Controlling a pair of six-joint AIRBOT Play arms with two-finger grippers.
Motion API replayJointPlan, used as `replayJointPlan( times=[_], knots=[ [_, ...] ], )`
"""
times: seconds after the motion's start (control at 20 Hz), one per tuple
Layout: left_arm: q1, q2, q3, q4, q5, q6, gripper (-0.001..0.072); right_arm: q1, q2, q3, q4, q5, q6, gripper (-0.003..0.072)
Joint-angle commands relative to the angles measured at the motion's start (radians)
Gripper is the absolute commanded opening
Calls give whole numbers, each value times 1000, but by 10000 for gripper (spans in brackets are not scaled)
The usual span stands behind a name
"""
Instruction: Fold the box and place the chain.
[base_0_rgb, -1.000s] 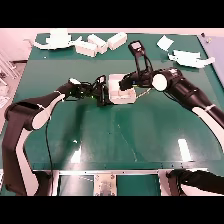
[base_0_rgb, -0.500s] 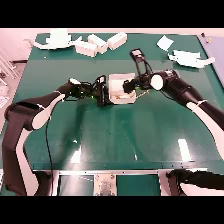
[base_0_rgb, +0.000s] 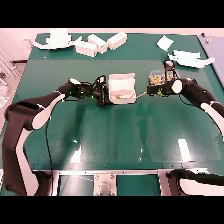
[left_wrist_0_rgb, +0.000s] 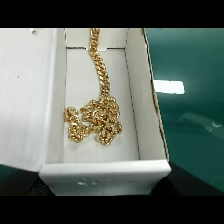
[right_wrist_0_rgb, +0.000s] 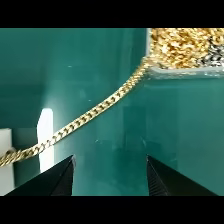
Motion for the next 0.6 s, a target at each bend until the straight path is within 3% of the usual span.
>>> replayJointPlan(
  times=[0.0, 0.35, 0.45, 0.55],
  knots=[
    [1, 1, 0, 0, 0, 0, 466, -24, -42, -35, 3, -171, 37, 532],
    [1, 1, 0, 0, 0, 0, 466, -10, -197, -35, 34, -460, 160, 505],
    [1, 1, 1, 0, 0, 0, 467, -2, -218, -23, 72, -500, 159, 348],
    [1, 1, 0, 0, 0, 0, 466, 8, -226, -11, 75, -562, 160, 298]
  ],
)
